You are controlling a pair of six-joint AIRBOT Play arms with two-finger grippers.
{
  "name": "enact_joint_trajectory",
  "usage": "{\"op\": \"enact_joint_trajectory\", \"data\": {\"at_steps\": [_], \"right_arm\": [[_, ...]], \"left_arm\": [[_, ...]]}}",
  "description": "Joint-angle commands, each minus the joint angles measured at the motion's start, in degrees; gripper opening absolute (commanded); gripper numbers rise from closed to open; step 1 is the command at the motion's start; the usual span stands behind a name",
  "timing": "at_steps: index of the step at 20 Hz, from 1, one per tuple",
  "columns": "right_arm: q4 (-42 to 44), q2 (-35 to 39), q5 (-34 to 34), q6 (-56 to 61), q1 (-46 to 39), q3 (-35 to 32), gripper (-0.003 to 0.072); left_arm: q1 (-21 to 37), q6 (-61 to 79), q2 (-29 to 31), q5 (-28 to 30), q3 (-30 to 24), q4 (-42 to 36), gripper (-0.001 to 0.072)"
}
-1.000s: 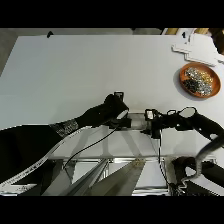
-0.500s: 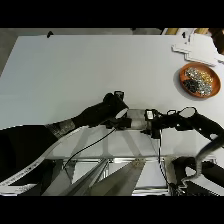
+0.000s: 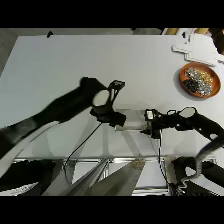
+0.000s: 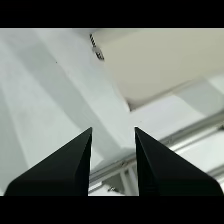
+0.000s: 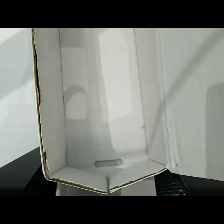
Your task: Fold the box and place the chain.
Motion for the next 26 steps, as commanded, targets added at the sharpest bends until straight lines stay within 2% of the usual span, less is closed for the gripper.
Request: {"op": "enact_joint_trajectory", "data": {"at_steps": [1, 2, 3, 5, 7, 9, 10, 11, 13, 15, 17, 22, 26], "right_arm": [[0.0, 0.0, 0.0, 0.0, 0.0, 0.0, 0.0320], [0.0, 0.0, 0.0, 0.0, 0.0, 0.0, 0.0320], [0.0, 0.0, 0.0, 0.0, 0.0, 0.0, 0.0320], [0.0, 0.0, 0.0, 0.0, 0.0, 0.0, 0.0320], [0.0, 0.0, 0.0, 0.0, 0.0, 0.0, 0.0320], [0.0, 0.0, 0.0, 0.0, 0.0, 0.0, 0.0320], [0.0, 0.0, 0.0, 0.0, 0.0, 0.0, 0.0320], [0.0, 0.0, 0.0, 0.0, 0.0, 0.0, 0.0320], [0.0, 0.0, 0.0, 0.0, 0.0, 0.0, 0.0320], [0.0, 0.0, 0.0, 0.0, 0.0, 0.0, 0.0320], [0.0, 0.0, 0.1, 0.0, 0.0, 0.0, 0.0320], [0.0, 0.0, 0.1, 0.0, 0.0, 0.0, 0.0320], [0.0, 0.0, 0.1, 0.0, 0.0, 0.0, 0.0320]], "left_arm": [[3.4, 24.3, 8.5, -0.9, -4.4, -6.3, 0.0355], [4.8, 36.6, 11.0, -0.7, -7.1, -9.4, 0.0436], [6.8, 49.7, 13.9, -0.3, -10.7, -12.5, 0.0457], [11.6, 74.8, 19.2, 3.2, -19.1, -17.0, 0.0458], [18.3, 102.2, 21.9, 9.5, -28.5, -25.0, 0.0452], [23.8, 128.0, 21.1, 13.7, -35.7, -33.8, 0.0438], [25.2, 138.7, 20.4, 17.5, -38.2, -38.1, 0.0364], [25.8, 145.4, 19.1, 20.7, -39.5, -42.2, 0.0364], [25.7, 147.6, 15.0, 24.0, -39.5, -47.1, 0.0386], [25.4, 147.6, 9.9, 24.7, -38.5, -48.3, 0.0492], [24.3, 147.3, 5.2, 25.8, -36.9, -48.1, 0.0681], [22.7, 138.8, -1.7, 25.1, -33.0, -50.1, 0.0692], [20.1, 131.7, -3.9, 25.1, -30.8, -48.8, 0.0694]]}}
